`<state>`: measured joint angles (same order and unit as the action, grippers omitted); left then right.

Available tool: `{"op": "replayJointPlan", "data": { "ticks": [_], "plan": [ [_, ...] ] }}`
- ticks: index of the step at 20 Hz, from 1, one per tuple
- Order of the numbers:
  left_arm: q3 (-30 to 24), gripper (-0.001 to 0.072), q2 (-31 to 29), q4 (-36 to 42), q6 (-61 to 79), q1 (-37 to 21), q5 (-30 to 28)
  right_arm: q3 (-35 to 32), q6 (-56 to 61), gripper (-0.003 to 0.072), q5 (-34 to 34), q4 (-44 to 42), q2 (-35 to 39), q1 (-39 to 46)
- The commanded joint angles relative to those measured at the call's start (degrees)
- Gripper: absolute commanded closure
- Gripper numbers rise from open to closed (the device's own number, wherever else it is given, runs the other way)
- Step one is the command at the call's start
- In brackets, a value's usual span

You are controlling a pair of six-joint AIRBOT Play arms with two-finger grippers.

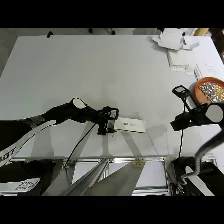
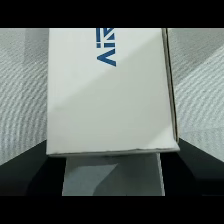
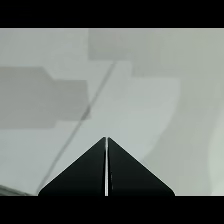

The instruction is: Fold the box and place the chain.

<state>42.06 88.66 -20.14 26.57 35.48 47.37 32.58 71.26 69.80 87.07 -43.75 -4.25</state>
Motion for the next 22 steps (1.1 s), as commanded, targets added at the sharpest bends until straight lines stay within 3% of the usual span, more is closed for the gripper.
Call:
{"op": "replayJointPlan", "data": {
  "ticks": [1, 6, 8, 12, 15, 18, 20, 22],
  "plan": [
    [0.0, 0.0455, 0.0, 0.0, 0.0, 0.0, 0.0, -0.2, 0.9, 0.0663, 0.1, -0.1, 0.0, 1.6],
    [0.0, 0.0456, -1.4, -0.8, -1.7, -0.5, 0.0, -0.2, 0.9, 0.0663, 0.1, -0.1, 0.0, 1.6],
    [0.0, 0.0456, -5.1, -3.3, -6.6, -2.4, -0.3, -0.2, 0.9, 0.0663, 0.1, -0.1, 0.0, 1.6],
    [0.0, 0.0456, -15.9, -7.0, -23.9, -11.5, -6.9, -0.2, 0.9, 0.0663, 0.1, -0.1, 0.0, 1.6],
    [0.0, 0.0456, -22.9, -20.6, -47.3, -22.0, -9.7, -0.2, 0.9, 0.0663, 0.1, -0.1, 0.0, 1.6],
    [0.0, 0.0454, -26.0, -40.5, -74.7, -34.1, -8.9, -0.2, 0.9, 0.0663, 0.1, -0.1, 0.0, 1.6],
    [0.0, 0.0336, -25.9, -49.3, -86.4, -41.2, -8.0, -0.2, 0.9, 0.0663, 0.1, -0.1, 0.0, 1.6],
    [0.0, 0.0307, -25.4, -53.6, -91.5, -46.9, -5.8, -0.2, 0.9, 0.0663, 0.1, -0.1, 0.0, 1.6]
  ]
}}
